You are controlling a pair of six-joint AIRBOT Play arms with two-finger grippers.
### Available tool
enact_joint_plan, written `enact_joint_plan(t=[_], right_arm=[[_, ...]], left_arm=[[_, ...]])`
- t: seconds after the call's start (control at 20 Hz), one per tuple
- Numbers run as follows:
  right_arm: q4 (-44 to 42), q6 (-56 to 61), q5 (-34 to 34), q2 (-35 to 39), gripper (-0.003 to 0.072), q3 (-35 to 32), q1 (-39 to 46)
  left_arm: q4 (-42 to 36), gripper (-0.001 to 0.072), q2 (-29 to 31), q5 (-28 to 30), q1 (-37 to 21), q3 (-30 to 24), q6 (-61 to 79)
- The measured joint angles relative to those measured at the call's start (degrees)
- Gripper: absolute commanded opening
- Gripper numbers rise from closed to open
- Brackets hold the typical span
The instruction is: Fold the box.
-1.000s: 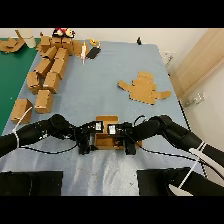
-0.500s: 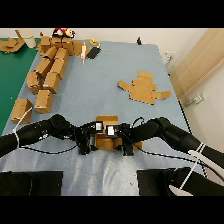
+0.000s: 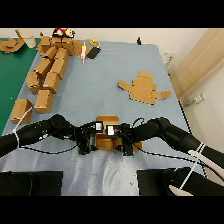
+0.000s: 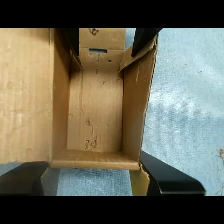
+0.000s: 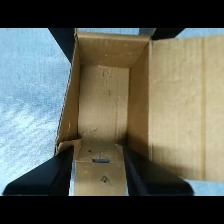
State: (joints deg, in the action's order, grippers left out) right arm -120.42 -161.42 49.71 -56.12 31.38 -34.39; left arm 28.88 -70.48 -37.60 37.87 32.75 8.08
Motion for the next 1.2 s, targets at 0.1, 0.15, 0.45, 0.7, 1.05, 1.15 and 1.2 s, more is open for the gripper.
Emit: enact_joint_plan(t=[0.1,0.15,0.45,0.7,1.05,1.15,1.2], right_arm=[[0.0,0.0,0.0,0.02,0.0551,0.0,0.0],[0.0,0.02,0.0,0.0,0.0551,0.0,0.0],[0.46,0.79,0.37,0.07,0.03,-0.02,0.0],[8.74,13.81,4.31,3.08,0.007,0.02,0.07],[17.94,39.76,9.46,14.78,0.0003,0.04,0.09],[21.62,50.27,11.41,17.4,0.0002,0.04,0.11],[24.11,56.52,12.68,18.56,0.0002,0.04,0.24]], left_arm=[[0.0,0.0504,0.0,0.02,0.0,0.0,0.0],[0.0,0.0504,0.0,0.02,0.0,0.0,0.0],[-0.04,0.0504,0.0,0.04,0.0,0.0,-0.09],[-0.17,0.0505,0.0,0.28,0.0,0.0,-0.17],[-0.09,0.0504,0.0,0.22,0.0,0.0,-0.13],[-0.07,0.0504,0.0,0.2,0.0,0.0,-0.11],[-0.07,0.0505,0.0,0.15,0.0,0.0,-0.11]])
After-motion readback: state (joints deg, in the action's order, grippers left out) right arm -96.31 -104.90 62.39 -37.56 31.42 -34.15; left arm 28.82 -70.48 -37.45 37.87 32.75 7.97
